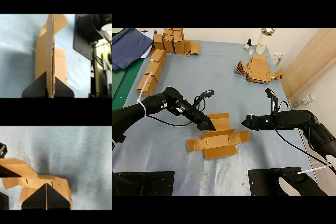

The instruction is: Fold the box.

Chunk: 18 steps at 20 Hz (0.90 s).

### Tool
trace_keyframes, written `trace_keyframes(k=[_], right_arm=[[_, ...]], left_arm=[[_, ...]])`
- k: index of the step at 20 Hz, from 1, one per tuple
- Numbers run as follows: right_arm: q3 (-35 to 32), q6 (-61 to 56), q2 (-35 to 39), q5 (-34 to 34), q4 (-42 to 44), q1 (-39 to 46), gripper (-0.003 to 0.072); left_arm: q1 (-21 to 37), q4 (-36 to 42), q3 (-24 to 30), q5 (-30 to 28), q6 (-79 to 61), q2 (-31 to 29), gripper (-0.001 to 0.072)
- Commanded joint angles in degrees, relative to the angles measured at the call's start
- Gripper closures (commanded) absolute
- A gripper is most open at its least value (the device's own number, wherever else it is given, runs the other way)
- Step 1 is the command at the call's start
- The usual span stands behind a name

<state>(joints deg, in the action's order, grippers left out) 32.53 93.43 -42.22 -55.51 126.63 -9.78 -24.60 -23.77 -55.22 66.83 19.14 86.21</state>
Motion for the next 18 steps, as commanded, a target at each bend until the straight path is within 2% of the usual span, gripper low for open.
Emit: trace_keyframes(k=[1,6,13,18], right_arm=[[-0.02,0.0,0.02,-0.04,0.0,0.0,0.0681],[-0.02,0.0,0.02,-0.04,0.0,0.0,0.0681],[-0.02,0.02,0.02,-0.07,-0.52,0.0,0.0681],[-0.02,0.0,0.02,-0.07,-0.9,0.0,0.0681]], left_arm=[[3.02,-0.7,-0.02,-0.74,1.03,0.61,0.0697],[1.64,-0.42,-0.02,1.25,1.29,1.53,0.0697],[-7.45,7.54,-0.02,3.82,-3.45,1.51,0.0698],[-8.55,8.0,0.04,3.63,-3.82,1.53,0.0698]])
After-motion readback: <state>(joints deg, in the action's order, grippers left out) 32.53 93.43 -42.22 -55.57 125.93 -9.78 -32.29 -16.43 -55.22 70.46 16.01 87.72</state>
